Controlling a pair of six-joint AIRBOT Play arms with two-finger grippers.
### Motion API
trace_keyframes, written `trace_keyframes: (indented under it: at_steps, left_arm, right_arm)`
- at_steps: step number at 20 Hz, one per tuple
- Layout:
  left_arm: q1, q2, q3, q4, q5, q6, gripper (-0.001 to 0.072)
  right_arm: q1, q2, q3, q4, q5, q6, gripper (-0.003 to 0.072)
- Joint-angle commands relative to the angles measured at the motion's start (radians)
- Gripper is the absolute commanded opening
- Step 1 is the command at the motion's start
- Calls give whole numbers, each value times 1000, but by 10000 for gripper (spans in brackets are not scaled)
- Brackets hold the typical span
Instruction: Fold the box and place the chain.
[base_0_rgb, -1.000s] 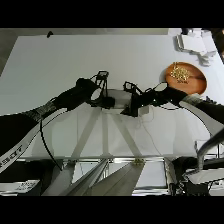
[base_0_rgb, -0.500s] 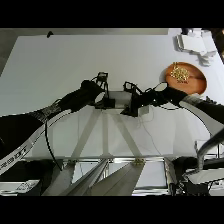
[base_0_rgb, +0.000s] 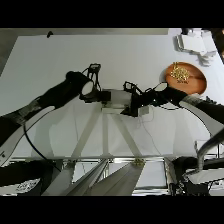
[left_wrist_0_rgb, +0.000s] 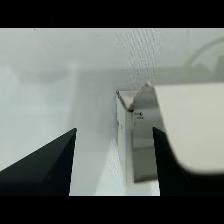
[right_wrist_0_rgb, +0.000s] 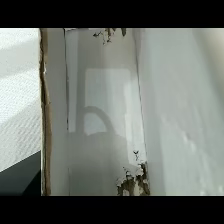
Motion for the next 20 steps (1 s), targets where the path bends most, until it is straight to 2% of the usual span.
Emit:
trace_keyframes:
  at_steps: [1, 4, 10, 11, 12, 13, 17, 20]
  left_arm:
    - [111, 81, 1, -316, -65, 321, 537]
    - [248, 101, -2, -607, -123, 796, 536]
    - [468, 56, -152, -785, -97, 1832, 545]
    - [490, 28, -170, -797, -97, 1990, 575]
    - [502, -2, -182, -812, -97, 2111, 681]
    - [505, -37, -185, -829, -98, 2200, 709]
    - [478, -147, -185, -934, -116, 2452, 710]
    - [465, -182, -185, -977, -149, 2602, 710]
  right_arm:
    - [1, 0, 0, 0, 0, 0, 573]
    - [1, 0, 0, 0, 0, 0, 573]
    - [1, 0, 0, 0, 0, 0, 573]
    - [1, 0, 0, 0, 0, 0, 573]
    - [1, 0, 0, 0, 0, 0, 573]
    - [1, 0, 0, 0, 0, 0, 573]
    - [1, 0, 0, 0, 0, 0, 573]
    - [1, 0, 0, 0, 0, 0, 573]
